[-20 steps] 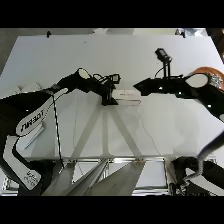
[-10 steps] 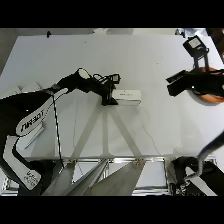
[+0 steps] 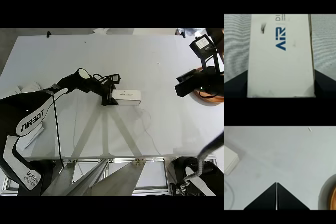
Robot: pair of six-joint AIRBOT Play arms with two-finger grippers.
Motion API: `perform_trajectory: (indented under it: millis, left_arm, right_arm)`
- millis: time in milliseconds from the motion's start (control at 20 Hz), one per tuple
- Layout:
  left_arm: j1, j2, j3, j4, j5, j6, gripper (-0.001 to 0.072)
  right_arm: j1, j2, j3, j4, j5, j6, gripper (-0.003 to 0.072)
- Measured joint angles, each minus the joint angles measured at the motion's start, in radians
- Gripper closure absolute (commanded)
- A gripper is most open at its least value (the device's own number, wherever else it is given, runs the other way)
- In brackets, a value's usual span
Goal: Fold the box and place the chain.
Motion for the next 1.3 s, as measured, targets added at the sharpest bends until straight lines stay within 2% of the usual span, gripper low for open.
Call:
perform_trajectory:
  millis: [50,150,200,550,800,1100,1300]
  left_arm:
    - [0.000,0.000,0.000,0.000,-0.007,0.000,0.0326]
    - [0.000,0.000,0.000,0.002,-0.020,0.000,0.0634]
    - [0.000,0.000,0.000,0.002,-0.025,0.000,0.0692]
    - [0.000,0.022,-0.001,0.015,-0.039,-0.054,0.0698]
    - [0.002,0.100,0.000,0.019,-0.005,-0.098,0.0699]
    - [0.035,0.235,0.000,0.059,0.185,-0.230,0.0700]
    - [0.117,0.311,0.000,0.077,0.329,-0.409,0.0701]
  right_arm:
    - [0.000,0.000,0.000,-0.003,0.000,0.000,0.0677]
    - [0.000,0.000,0.000,-0.005,0.001,0.002,0.0677]
    - [0.000,0.000,0.000,-0.006,0.001,0.002,0.0677]
    - [0.000,0.000,0.000,-0.009,0.002,0.003,0.0677]
    - [0.000,0.000,0.000,-0.009,0.002,0.003,0.0677]
    - [0.000,0.000,0.000,-0.009,0.002,0.003,0.0677]
    - [0.000,0.000,0.000,-0.009,0.002,0.003,0.0677]
